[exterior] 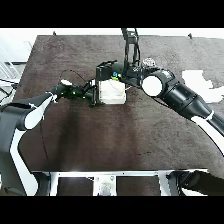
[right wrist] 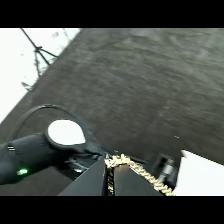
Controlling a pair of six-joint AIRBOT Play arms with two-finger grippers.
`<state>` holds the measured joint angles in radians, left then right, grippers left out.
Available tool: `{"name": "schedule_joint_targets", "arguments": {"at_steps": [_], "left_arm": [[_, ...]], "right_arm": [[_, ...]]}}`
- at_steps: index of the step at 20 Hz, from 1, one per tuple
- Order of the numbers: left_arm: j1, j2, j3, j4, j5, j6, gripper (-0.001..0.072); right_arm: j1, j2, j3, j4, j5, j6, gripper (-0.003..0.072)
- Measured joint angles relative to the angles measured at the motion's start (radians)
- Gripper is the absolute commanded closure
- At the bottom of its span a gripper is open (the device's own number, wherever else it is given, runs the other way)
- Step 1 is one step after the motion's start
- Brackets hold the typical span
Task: Fold the box and place the chain.
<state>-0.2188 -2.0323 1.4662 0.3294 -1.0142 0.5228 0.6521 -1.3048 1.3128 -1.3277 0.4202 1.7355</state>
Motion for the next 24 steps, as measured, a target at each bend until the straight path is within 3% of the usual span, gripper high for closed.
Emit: {"name": "schedule_joint_targets", "arguments": {"at_steps": [16,24], "left_arm": [[0.0,0.0,0.0,0.0,0.0,0.0,0.0086],[0.0,0.0,0.0,0.0,0.0,0.0,0.0085]], "right_arm": [[-0.096,-0.003,-0.023,-0.045,-0.121,0.005,0.0678],[-0.091,-0.084,-0.142,-0.034,-0.152,0.054,0.0678]]}}
